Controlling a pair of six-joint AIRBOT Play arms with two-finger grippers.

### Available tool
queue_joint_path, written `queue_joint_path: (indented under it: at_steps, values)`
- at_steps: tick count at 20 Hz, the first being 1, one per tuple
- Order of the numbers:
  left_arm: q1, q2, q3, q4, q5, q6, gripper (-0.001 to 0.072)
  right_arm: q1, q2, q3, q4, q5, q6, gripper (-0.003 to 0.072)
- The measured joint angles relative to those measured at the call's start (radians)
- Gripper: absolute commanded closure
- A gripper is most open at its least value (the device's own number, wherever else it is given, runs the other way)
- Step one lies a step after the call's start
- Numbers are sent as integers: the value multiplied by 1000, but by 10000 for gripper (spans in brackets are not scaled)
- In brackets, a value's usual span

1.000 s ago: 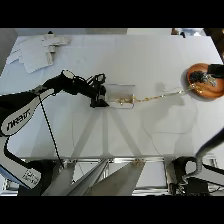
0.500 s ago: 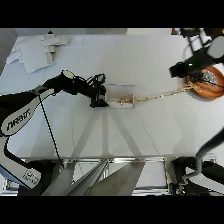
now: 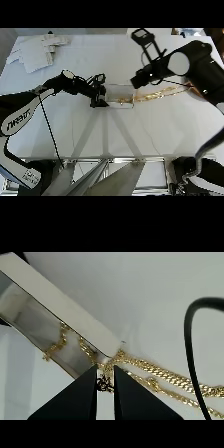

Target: Fold the box and place the chain.

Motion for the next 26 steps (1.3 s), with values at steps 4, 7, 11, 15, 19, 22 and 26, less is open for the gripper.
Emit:
queue_joint_path:
  at_steps: [4, 7, 11, 15, 19, 22, 26]
  values:
    - [0, 0, 0, 0, 0, 0, 293, 74, -27, 0, 51, -63, 2, 671]
    - [0, 0, 0, 0, 0, 0, 293, 116, -57, 0, 69, -93, -2, 671]
    - [0, 0, 0, 0, 0, 0, 293, 150, -124, 0, 84, -98, -2, 671]
    - [0, 0, 0, 0, 0, 0, 293, 160, -210, 0, 56, -92, 44, 671]
    - [0, 0, 0, 0, 0, 0, 293, 163, -287, 0, -4, -105, 137, 670]
    - [0, 0, 0, 0, 0, 0, 293, 163, -317, 0, -18, -89, 164, 664]
    - [0, 0, 0, 0, 0, 0, 293, 155, -330, 0, -19, -72, 179, 522]
